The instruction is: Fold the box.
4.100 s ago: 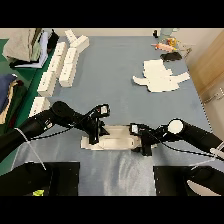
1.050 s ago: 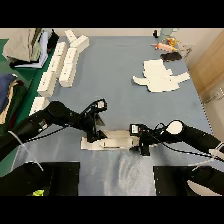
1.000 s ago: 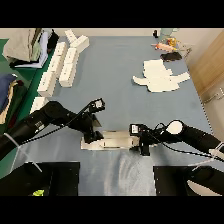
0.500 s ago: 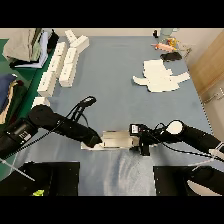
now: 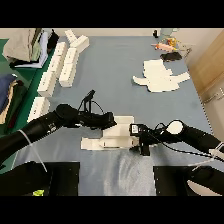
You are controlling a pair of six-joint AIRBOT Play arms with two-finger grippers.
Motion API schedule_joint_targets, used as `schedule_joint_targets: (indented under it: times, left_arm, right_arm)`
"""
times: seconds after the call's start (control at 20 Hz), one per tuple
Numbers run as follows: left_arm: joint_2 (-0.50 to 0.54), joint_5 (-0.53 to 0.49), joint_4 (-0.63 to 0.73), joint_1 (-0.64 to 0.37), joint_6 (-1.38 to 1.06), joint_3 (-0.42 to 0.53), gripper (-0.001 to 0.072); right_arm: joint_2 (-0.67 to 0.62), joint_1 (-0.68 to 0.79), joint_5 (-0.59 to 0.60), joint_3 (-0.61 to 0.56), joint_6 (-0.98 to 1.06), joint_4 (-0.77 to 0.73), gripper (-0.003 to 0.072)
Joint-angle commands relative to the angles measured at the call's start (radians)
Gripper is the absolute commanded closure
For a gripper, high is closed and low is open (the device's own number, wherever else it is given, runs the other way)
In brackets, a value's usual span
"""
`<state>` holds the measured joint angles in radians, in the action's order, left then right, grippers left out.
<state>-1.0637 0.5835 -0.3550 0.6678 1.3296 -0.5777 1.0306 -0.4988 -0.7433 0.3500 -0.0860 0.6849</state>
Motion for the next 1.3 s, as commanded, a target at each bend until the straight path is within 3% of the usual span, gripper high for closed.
schedule_joint_targets:
  times: [0.0,0.3,0.65,0.85,1.0,1.25]
  left_arm:
    - [-0.097,-0.034,0.012,-0.002,0.051,-0.001,0.0693]
    - [-0.159,-0.045,-0.010,-0.003,0.060,-0.001,0.0693]
    - [-0.153,-0.044,-0.012,-0.009,0.040,-0.002,0.0693]
    - [0.001,0.119,-0.050,-0.148,-0.085,-0.043,0.0693]
    - [0.188,0.253,-0.194,-0.261,-0.168,-0.047,0.0693]
    - [0.409,0.474,-0.504,-0.250,-0.380,-0.046,0.0693]
  right_arm:
    - [0.001,-0.001,0.000,0.000,-0.001,0.000,0.0185]
    - [0.001,-0.001,0.000,0.000,-0.001,0.000,0.0185]
    - [0.000,-0.001,0.000,0.000,-0.001,0.000,0.0185]
    - [0.001,-0.001,0.000,0.000,-0.001,0.000,0.0185]
    - [0.000,-0.001,0.000,0.000,-0.001,0.000,0.0185]
    - [0.001,-0.001,0.000,0.000,-0.001,0.000,0.0185]
